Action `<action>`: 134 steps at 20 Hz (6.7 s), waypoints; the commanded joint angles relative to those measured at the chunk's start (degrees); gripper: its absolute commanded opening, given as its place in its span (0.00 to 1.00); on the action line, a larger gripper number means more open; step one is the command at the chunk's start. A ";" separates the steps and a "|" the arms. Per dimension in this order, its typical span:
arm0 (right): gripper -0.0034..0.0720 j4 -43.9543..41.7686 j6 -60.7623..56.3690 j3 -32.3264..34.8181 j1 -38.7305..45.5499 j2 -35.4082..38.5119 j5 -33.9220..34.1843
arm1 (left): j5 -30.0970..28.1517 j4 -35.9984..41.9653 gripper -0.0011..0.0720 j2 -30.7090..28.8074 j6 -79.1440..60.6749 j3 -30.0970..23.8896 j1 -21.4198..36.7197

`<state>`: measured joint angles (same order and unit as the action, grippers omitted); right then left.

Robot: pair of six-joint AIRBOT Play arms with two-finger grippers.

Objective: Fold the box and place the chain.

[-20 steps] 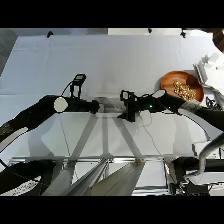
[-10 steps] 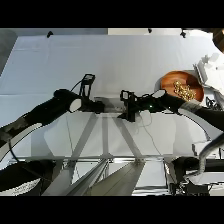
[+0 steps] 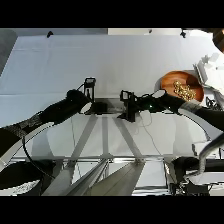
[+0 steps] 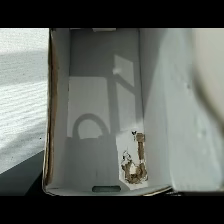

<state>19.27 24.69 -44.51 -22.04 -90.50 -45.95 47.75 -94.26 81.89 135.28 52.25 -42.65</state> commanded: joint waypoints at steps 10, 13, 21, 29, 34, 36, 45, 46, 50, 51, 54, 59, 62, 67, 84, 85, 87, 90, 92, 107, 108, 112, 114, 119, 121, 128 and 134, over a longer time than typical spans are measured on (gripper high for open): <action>0.55 -0.02 -0.17 -0.02 0.02 0.00 0.04 | 2.16 -3.96 0.02 1.51 4.94 0.15 -2.08; 0.55 -0.02 -0.17 -0.02 0.02 0.00 0.04 | 2.23 -3.91 0.02 1.49 4.92 0.15 -2.08; 0.55 -0.02 -0.17 -0.02 0.02 0.00 0.02 | 4.52 -2.60 0.62 -1.05 -4.96 0.15 -2.08; 0.55 -0.02 -0.17 -0.02 0.02 0.00 0.02 | 8.31 -0.15 0.65 -12.68 -23.43 0.15 -0.98; 0.55 -0.02 -0.17 -0.02 0.02 0.00 0.02 | 11.74 11.47 0.74 -16.94 -42.71 0.11 4.20; 0.55 -0.02 -0.17 -0.02 0.02 0.00 0.02 | 11.93 17.18 0.74 -16.94 -54.12 0.00 7.80; 0.55 -0.02 -0.17 -0.02 0.02 0.00 0.04 | 9.92 45.83 0.92 -13.33 -116.72 -5.62 29.33; 0.55 -0.02 -0.17 -0.02 0.02 0.00 0.02 | 9.92 49.27 0.92 -11.80 -126.40 -6.56 30.51; 0.55 -0.02 -0.17 -0.02 0.02 0.00 0.02 | 9.90 58.58 0.98 -3.89 -154.92 -7.82 30.97; 0.55 -0.02 -0.17 -0.02 0.02 0.00 0.04 | 9.90 62.10 0.98 -1.60 -157.54 -7.80 30.97; 0.55 -0.02 -0.17 -0.02 0.02 0.00 0.04 | 8.90 63.52 0.98 2.67 -159.75 -7.80 30.40; 0.55 -0.02 -0.17 -0.02 0.02 0.00 0.04 | 9.01 63.39 0.98 3.52 -164.01 -7.80 29.77; 0.55 -0.02 -0.17 -0.02 0.02 0.00 0.04 | 9.05 63.73 0.98 3.26 -164.01 -7.80 29.88; 0.55 -0.02 -0.17 -0.02 0.02 0.00 0.04 | 9.16 65.88 0.98 0.61 -163.97 -7.80 31.26; 0.55 -0.02 -0.17 -0.02 0.02 0.00 0.04 | 11.26 68.54 0.98 -1.46 -151.75 -7.80 32.39; 0.55 -0.02 -0.17 -0.02 0.02 0.00 0.04 | 10.47 68.35 0.98 -1.77 -143.03 -7.80 32.39; 0.55 -0.02 -0.17 -0.02 0.02 0.00 0.02 | 9.27 65.61 0.98 -3.30 -128.78 -7.80 32.39; 0.55 -0.02 -0.17 -0.02 0.02 0.00 0.02 | 9.22 60.67 0.98 -6.67 -112.32 -7.80 32.20; 0.55 -0.02 -0.17 -0.02 0.02 0.00 0.02 | 7.91 55.49 0.97 -8.39 -96.89 -7.80 30.80; 0.55 -0.02 -0.17 -0.02 0.02 0.00 0.04 | 5.05 18.45 0.78 0.37 -25.07 2.73 11.50; 0.55 -0.02 -0.17 -0.02 0.02 0.00 0.02 | 5.11 16.98 0.77 1.22 -22.71 3.41 10.47; 0.55 -0.02 -0.17 -0.02 0.02 0.00 0.04 | 5.29 9.25 0.61 3.69 -12.57 4.85 6.01; 0.55 -0.02 -0.17 -0.02 0.02 0.00 0.04 | 5.84 8.37 0.61 4.55 -9.01 4.85 4.61; 0.55 -0.02 -0.17 -0.02 0.02 0.00 0.04 | 6.54 8.28 0.28 5.42 -5.40 4.85 2.78; 0.55 -0.02 -0.17 -0.02 0.02 0.00 0.04 | 7.08 8.28 0.02 5.42 -5.46 4.85 2.78; 0.55 -0.02 -0.17 -0.02 0.02 0.00 0.04 | 7.63 8.26 0.27 5.07 -5.42 4.85 2.62; 0.55 -0.02 -0.17 -0.02 0.02 0.00 0.02 | 9.25 6.19 0.91 0.04 -6.95 4.85 2.80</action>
<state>19.20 24.47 -44.51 -22.04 -90.52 -46.02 56.80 -87.09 84.18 129.36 56.97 -39.90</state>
